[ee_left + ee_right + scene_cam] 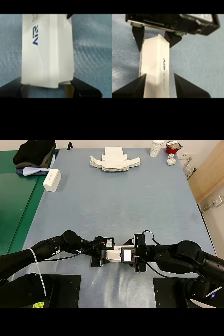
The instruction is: Fold the box.
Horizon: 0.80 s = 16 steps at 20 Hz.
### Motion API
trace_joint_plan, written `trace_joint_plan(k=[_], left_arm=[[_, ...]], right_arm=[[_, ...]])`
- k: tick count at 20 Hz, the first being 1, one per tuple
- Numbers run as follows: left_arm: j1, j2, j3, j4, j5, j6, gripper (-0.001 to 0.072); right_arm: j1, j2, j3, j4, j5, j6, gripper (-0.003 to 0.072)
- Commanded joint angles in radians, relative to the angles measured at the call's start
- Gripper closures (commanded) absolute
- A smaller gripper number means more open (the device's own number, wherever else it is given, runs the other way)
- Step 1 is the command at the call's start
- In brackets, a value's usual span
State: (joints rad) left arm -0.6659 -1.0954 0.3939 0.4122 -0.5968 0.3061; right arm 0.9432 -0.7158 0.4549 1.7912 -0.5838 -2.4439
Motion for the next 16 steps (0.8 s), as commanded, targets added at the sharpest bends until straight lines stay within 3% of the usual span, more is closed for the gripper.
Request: trace_joint_plan(k=[1,4,6,8,10,12,16], left_arm=[[0.0,0.0,0.001,0.0,0.003,0.0,0.0183],[0.0,0.0,0.001,0.0,0.003,0.0,0.0183],[0.0,0.0,0.001,0.0,0.003,0.0,0.0183],[0.0,0.0,0.001,0.0,0.003,0.0,0.0183],[0.0,-0.001,0.001,0.0,0.003,0.0,0.0183],[0.0,0.0,0.001,0.0,0.003,-0.001,0.0183],[0.0,0.0,0.001,0.0,0.003,0.0,0.0183]], right_arm=[[0.0,0.011,0.001,-0.022,0.011,0.0,0.0171],[-0.001,0.006,0.001,-0.033,0.021,0.001,0.0177],[-0.001,-0.014,0.001,-0.029,0.015,0.002,0.0323],[0.0,-0.038,0.001,-0.013,0.012,0.002,0.0397],[0.0,-0.045,0.001,0.025,0.009,0.001,0.0405],[0.0,-0.045,0.001,0.043,0.005,0.001,0.0473],[0.0,-0.045,0.001,0.05,-0.015,0.001,0.0467]])
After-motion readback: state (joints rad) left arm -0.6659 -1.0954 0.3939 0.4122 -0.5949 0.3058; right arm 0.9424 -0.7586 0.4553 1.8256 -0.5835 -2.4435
